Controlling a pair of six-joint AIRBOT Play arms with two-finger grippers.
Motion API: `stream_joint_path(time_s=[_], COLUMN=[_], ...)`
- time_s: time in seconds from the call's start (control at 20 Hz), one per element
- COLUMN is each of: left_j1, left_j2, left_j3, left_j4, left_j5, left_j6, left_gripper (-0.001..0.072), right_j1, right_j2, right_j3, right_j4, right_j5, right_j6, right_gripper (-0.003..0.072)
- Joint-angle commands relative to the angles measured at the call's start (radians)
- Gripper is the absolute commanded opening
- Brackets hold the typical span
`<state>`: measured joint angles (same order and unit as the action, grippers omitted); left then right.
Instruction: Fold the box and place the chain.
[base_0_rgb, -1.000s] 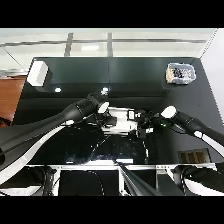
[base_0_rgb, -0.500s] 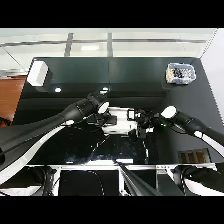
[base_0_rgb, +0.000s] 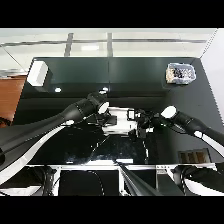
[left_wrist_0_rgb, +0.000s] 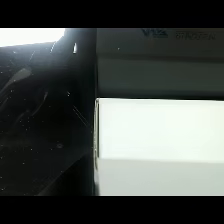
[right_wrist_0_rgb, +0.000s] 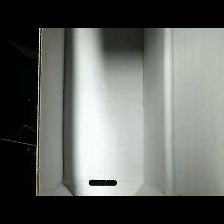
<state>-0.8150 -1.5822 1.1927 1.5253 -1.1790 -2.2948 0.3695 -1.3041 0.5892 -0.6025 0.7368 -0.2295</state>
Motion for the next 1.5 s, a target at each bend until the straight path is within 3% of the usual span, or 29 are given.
stream_joint_path(time_s=[0.0, 0.05, 0.3, 0.4, 0.7, 0.75, 0.8, 0.9, 0.95, 1.45], left_j1=[0.000, 0.002, 0.002, 0.001, 0.002, 0.002, 0.002, 0.002, 0.002, 0.002], left_j2=[0.000, 0.000, 0.000, 0.000, 0.000, 0.000, 0.000, 0.000, 0.000, 0.000], left_j3=[0.000, 0.000, 0.000, 0.000, 0.000, 0.000, 0.000, 0.000, 0.000, 0.000], left_j4=[0.000, 0.001, 0.003, 0.002, 0.003, 0.003, 0.003, 0.002, 0.001, 0.000], left_j5=[-0.027, -0.036, -0.052, -0.052, -0.052, -0.051, -0.052, -0.048, -0.044, -0.033], left_j6=[0.021, 0.021, 0.017, 0.016, 0.016, 0.016, 0.016, 0.016, 0.016, 0.016], left_gripper=[0.0024, 0.0023, 0.0024, 0.0023, 0.0024, 0.0024, 0.0024, 0.0024, 0.0025, 0.0025], right_j1=[-0.001, -0.003, -0.051, -0.062, -0.011, 0.001, 0.011, 0.024, 0.026, 0.026], right_j2=[0.004, 0.018, 0.153, 0.161, 0.152, 0.148, 0.145, 0.138, 0.137, 0.081], right_j3=[0.001, 0.006, 0.018, 0.017, 0.017, 0.017, 0.017, 0.017, 0.017, 0.017], right_j4=[0.000, -0.026, -0.265, -0.241, -0.122, -0.122, -0.122, -0.111, -0.106, 0.113], right_j5=[0.000, 0.009, 0.169, 0.186, 0.063, 0.070, 0.084, 0.093, 0.093, 0.095], right_j6=[0.041, 0.100, 0.220, 0.222, 0.161, 0.164, 0.171, 0.200, 0.219, 0.259], right_gripper=[0.0619, 0.0709, 0.0703, 0.0703, 0.0701, 0.0545, 0.0470, 0.0424, 0.0198, 0.0177])
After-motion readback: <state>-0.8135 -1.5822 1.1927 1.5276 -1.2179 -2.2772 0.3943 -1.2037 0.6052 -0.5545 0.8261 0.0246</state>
